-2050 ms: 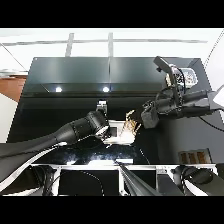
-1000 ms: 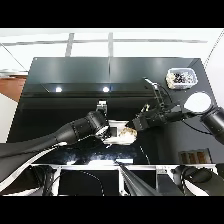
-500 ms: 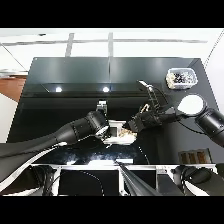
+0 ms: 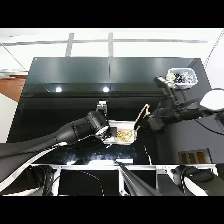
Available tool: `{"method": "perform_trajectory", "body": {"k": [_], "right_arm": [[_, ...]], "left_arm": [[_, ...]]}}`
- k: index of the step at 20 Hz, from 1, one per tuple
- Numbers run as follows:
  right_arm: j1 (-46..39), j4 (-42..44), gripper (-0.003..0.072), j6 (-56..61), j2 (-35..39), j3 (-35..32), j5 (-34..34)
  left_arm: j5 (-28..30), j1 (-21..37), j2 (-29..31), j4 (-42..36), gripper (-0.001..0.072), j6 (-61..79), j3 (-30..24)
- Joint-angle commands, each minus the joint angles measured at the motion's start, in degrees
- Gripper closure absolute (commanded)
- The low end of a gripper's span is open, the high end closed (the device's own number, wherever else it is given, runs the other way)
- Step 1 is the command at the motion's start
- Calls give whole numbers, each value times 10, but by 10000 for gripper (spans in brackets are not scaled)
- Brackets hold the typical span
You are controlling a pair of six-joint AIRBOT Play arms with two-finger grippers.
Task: Fold the box and place the chain.
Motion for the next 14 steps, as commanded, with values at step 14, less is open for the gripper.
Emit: {"method": "perform_trajectory", "body": {"k": [14], "right_arm": [[49,-61,-25,-438,6,-190,-207]], "left_arm": [[-1,17,0,8,676,0,0]]}}
